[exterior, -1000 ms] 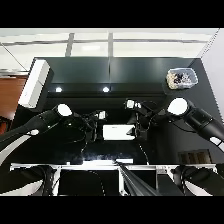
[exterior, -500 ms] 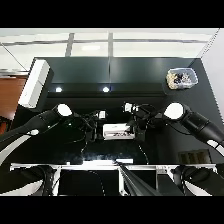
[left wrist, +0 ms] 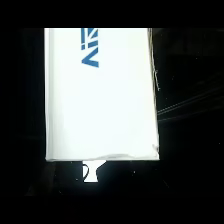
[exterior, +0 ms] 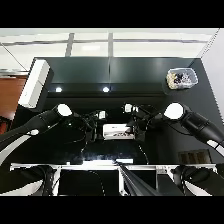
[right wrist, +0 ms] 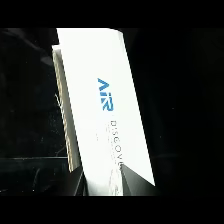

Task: Fold the box and place the chain.

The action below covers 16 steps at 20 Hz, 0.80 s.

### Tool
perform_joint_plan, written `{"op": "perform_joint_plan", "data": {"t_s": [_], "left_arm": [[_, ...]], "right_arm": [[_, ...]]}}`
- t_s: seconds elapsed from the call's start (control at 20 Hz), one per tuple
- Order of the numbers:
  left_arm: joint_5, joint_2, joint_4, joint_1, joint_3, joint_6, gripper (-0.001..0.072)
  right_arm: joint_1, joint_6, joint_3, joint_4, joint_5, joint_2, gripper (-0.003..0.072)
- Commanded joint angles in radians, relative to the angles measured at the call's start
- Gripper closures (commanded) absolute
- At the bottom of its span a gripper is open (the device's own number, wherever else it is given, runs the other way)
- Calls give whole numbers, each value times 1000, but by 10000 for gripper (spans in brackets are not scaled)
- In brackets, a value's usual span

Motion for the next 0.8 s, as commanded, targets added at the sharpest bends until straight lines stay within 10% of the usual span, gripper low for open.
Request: {"op": "perform_joint_plan", "data": {"t_s": [0.0,0.75], "left_arm": [[0,0,0,0,0,-1,271],[0,0,0,0,0,-1,270]], "right_arm": [[0,1,-1,-2,12,0,363],[0,16,-27,9,6,-4,364]]}}
